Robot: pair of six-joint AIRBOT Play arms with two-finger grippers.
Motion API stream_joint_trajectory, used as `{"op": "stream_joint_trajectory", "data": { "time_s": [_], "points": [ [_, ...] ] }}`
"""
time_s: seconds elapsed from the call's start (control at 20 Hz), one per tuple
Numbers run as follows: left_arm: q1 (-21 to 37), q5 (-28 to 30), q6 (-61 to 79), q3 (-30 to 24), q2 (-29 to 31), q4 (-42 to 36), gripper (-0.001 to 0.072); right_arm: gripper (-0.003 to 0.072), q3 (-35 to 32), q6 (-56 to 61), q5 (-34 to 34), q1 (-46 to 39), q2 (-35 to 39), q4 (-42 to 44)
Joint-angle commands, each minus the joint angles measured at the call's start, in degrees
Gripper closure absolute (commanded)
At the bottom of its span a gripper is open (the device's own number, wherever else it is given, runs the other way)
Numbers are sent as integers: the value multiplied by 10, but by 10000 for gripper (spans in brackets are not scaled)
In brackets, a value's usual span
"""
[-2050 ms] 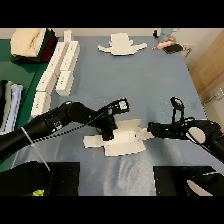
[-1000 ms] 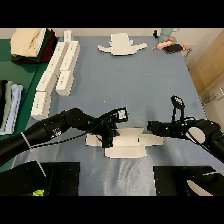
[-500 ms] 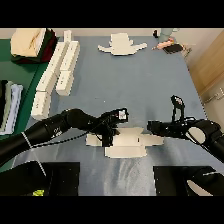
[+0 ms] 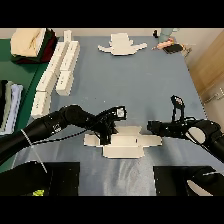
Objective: Fold the box.
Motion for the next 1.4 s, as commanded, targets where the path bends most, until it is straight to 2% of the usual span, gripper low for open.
{"op": "stream_joint_trajectory", "data": {
  "time_s": [0.0, 0.35, 0.6, 0.8, 0.9, 0.95, 1.05, 1.1, 1.2, 1.25, 1.35],
  "points": [
    [2, -5, 2, 2, -10, -17, 695, 684, 0, 0, 0, 1, 0, 0],
    [2, -5, 2, 2, -15, -17, 694, 684, 0, -1, 10, 1, 1, 8],
    [1, -5, 1, 2, -15, -17, 694, 685, 2, -75, 69, 23, 38, 89],
    [2, -5, 1, 2, -15, -17, 694, 685, 2, -96, 77, 126, 90, 152],
    [1, -5, 1, 2, -15, -17, 694, 685, 2, -187, 80, 212, 89, 175],
    [1, -5, 1, 2, -15, -17, 694, 685, 2, -206, 78, 264, 84, 153],
    [2, -5, 1, 2, -15, -17, 694, 684, 2, -206, 84, 360, 65, 38],
    [1, -5, 1, 2, -15, -17, 694, 654, 2, -207, 88, 401, 54, -22],
    [1, -5, 1, 2, -15, -17, 694, 36, 1, -227, 89, 459, 24, -137],
    [1, -5, 1, 2, -15, -17, 694, -29, 1, -237, 89, 473, 7, -179],
    [2, -5, 1, 2, -15, -17, 694, -29, 2, -256, 87, 475, -27, -214]
  ]
}}
